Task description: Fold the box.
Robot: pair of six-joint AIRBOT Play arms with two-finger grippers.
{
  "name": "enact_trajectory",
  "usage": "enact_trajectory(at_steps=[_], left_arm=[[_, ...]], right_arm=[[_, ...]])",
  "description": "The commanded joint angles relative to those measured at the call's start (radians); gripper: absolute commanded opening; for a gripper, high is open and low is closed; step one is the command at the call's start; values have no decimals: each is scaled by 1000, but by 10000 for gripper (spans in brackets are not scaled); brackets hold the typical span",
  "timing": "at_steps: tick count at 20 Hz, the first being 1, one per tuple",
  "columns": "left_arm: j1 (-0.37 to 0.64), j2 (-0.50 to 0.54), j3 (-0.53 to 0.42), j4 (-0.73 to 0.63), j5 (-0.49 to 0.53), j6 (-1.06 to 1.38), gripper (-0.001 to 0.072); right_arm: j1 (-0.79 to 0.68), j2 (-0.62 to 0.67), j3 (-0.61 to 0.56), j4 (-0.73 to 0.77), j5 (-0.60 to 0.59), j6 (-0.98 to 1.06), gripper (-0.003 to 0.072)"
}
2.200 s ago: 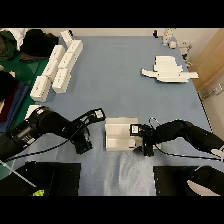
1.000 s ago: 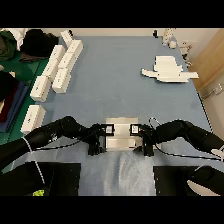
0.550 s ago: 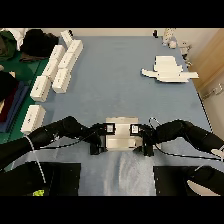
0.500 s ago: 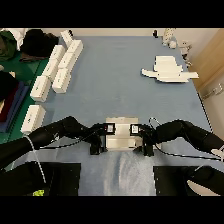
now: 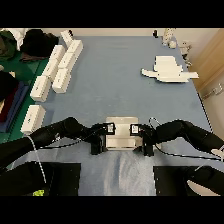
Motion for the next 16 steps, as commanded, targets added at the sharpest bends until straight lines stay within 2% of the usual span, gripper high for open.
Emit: enact_trajectory(at_steps=[1, 7, 8, 9, 12, 14, 15, 16], left_arm=[[-1, -6, -1, 1, 13, 3, 695], [-1, -6, -1, 2, -16, 29, 688], [-1, -6, -1, 2, -19, 29, 552], [-1, -7, -1, 2, -21, 29, 485], [-1, -7, -1, 2, -29, 29, 401], [-1, -7, -1, 2, -37, 29, 403], [-1, -7, -1, 2, -43, 29, 432], [-1, -7, -1, 2, -50, 29, 551]], right_arm=[[0, 0, 1, 0, 0, 0, 518], [0, 0, 1, 0, 0, 0, 519], [0, 0, 1, 0, 0, 0, 518], [0, 0, 1, 0, 0, 0, 518], [0, 0, 1, 0, 0, 0, 519], [0, 0, 1, 0, 0, 0, 518], [0, 0, 1, 0, 0, 0, 519], [0, 0, 1, 0, 0, 0, 518]])
